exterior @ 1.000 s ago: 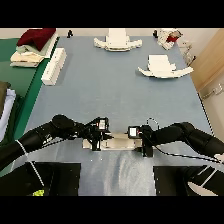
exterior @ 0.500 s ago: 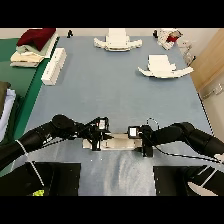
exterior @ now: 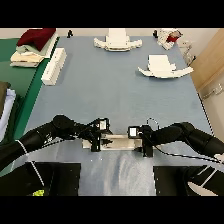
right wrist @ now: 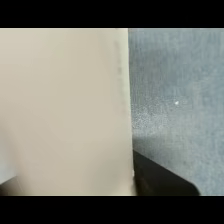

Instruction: Fold the box.

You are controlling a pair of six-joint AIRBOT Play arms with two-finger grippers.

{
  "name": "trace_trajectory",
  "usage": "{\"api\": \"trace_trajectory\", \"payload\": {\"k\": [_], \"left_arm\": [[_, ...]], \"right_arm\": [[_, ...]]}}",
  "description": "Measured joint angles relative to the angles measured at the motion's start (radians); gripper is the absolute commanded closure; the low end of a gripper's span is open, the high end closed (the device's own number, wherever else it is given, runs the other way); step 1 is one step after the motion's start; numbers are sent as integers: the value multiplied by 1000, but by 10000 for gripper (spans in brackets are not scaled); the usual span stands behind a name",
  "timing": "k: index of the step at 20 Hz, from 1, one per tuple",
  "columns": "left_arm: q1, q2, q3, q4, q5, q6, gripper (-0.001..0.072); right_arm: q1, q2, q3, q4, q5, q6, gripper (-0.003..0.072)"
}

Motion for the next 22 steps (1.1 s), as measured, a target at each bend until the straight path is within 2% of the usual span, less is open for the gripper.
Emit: {"api": "trace_trajectory", "payload": {"k": [3, 4, 5, 7, 8, 9, 10, 11, 14, 17, 19, 22], "left_arm": [[5, 5, 0, -4, 14, -59, 384], [11, 12, 0, 0, 23, -99, 233], [19, 23, 0, 15, 24, -146, 187], [38, 59, 0, 73, 20, -282, 188], [53, 85, 0, 127, 16, -373, 207], [66, 113, 0, 187, 1, -465, 346], [80, 144, 0, 261, -26, -570, 540], [92, 175, 1, 328, -61, -665, 695], [106, 253, 1, 460, -200, -916, 695], [72, 280, 1, 434, -300, -1117, 695], [21, 273, 0, 358, -305, -1218, 695], [-50, 221, 4, 194, -211, -1301, 694]], "right_arm": [[0, 0, 0, 0, 0, 0, 170], [0, 0, 0, 0, 0, 0, 170], [0, 0, 0, 0, 0, 0, 171], [0, 0, 0, 0, 0, 0, 170], [0, 0, 0, 0, 0, 0, 170], [0, 0, 0, 0, 0, 0, 170], [0, 0, 0, 0, 0, 1, 170], [0, 0, 0, 0, 0, 0, 171], [0, 0, 0, 0, 0, 0, 171], [0, 0, 0, 0, 0, 0, 170], [0, 0, 0, 0, 0, 1, 170], [0, 0, 0, 0, 0, 1, 170]]}}
